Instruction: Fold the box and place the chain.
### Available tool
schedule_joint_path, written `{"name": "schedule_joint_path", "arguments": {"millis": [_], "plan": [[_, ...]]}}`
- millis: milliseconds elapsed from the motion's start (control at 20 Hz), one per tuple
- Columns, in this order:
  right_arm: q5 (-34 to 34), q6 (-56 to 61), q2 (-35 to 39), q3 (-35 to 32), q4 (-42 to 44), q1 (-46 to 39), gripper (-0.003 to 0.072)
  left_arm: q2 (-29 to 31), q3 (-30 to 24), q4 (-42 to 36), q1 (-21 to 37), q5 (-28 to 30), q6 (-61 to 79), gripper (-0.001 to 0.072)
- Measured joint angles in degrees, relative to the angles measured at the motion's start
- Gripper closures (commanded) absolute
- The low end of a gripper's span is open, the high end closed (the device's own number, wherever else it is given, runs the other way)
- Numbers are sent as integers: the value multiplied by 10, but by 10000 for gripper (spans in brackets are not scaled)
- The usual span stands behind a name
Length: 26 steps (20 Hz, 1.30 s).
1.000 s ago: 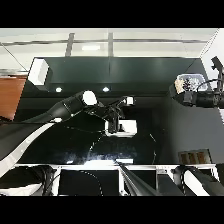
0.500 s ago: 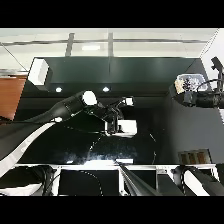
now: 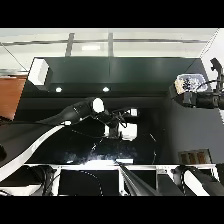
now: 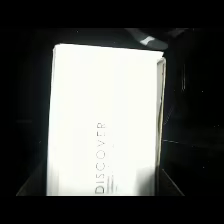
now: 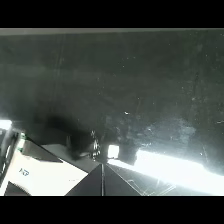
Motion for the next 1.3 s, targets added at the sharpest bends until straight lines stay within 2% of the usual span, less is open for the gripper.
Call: {"name": "schedule_joint_path", "arguments": {"millis": [50,200,250,450,650,800,1000,1150,1300], "plan": [[0,0,0,0,0,0,676,-1,0,15,-7,7,-11,406],[0,0,0,0,-1,0,675,8,1,87,-17,13,-79,426],[0,0,0,0,-1,0,676,15,1,115,-12,-2,-113,426],[0,0,0,0,-1,0,675,64,0,220,63,-52,-268,425],[1,0,0,0,0,0,675,116,-1,290,204,-112,-408,424],[2,0,0,0,0,0,675,141,-1,332,340,-151,-481,423],[4,1,0,0,2,0,676,152,-1,353,520,-159,-522,414],[6,3,0,0,3,0,676,147,0,342,618,-95,-532,415],[6,3,0,0,5,0,674,114,14,313,666,-12,-513,415]]}}
